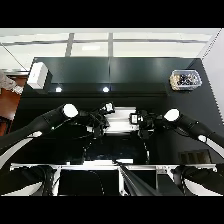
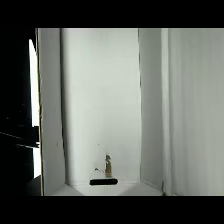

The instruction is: Fold the box and place the chain.

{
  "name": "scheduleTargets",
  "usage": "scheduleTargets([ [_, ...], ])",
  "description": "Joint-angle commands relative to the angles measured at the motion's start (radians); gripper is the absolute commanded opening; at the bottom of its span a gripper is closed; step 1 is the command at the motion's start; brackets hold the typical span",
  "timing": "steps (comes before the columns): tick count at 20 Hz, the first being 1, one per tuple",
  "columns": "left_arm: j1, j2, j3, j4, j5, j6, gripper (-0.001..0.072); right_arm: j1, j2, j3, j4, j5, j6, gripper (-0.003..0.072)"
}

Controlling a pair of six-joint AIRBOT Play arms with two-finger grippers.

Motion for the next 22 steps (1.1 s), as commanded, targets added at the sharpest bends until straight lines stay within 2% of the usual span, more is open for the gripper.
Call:
scheduleTargets([
  [1, 0.0, -0.001, 0.0, -0.005, 0.004, -0.001, 0.031, 0.0, -0.001, 0.0, 0.0, 0.001, 0.0, 0.0467],
  [2, 0.0, -0.001, 0.0, -0.006, 0.005, -0.001, 0.0367, 0.0, -0.001, 0.0, 0.0, 0.001, 0.0, 0.0467],
  [4, 0.0, -0.001, 0.0, -0.005, 0.005, -0.001, 0.036, 0.0, -0.001, 0.0, 0.0, 0.001, 0.0, 0.0467],
  [5, 0.0, -0.001, 0.0, -0.006, 0.003, -0.002, 0.0233, 0.0, -0.001, 0.0, 0.0, 0.001, 0.0, 0.0467],
  [6, 0.0, -0.001, 0.0, -0.005, 0.003, -0.002, 0.0044, 0.0, -0.001, 0.0, 0.0, 0.001, 0.0, 0.0467],
  [7, 0.0, -0.001, 0.0, -0.008, -0.003, -0.005, 0.0028, 0.0, -0.001, 0.0, 0.0, 0.001, 0.0, 0.0467],
  [9, 0.006, 0.015, 0.002, 0.029, -0.016, -0.019, 0.0025, 0.0, -0.001, 0.0, 0.0, 0.001, 0.0, 0.0467],
  [11, 0.04, 0.066, 0.006, 0.126, -0.025, -0.196, 0.0025, 0.0, -0.001, 0.0, 0.001, 0.001, 0.0, 0.0467],
  [16, 0.232, 0.245, 0.006, 0.309, -0.287, -0.462, 0.0026, 0.0, -0.001, 0.0, 0.0, 0.001, 0.0, 0.0467],
  [18, 0.344, 0.273, 0.005, 0.308, -0.35, -0.65, 0.0026, 0.0, -0.001, 0.0, 0.0, 0.001, 0.0, 0.0467],
  [21, 0.508, 0.26, -0.042, 0.294, -0.356, -1.09, 0.0027, 0.0, -0.001, 0.0, 0.0, 0.001, 0.0, 0.0467],
  [22, 0.549, 0.251, -0.082, 0.221, -0.358, -1.192, 0.0028, 0.0, -0.001, 0.0, 0.0, 0.001, 0.0, 0.0467],
])
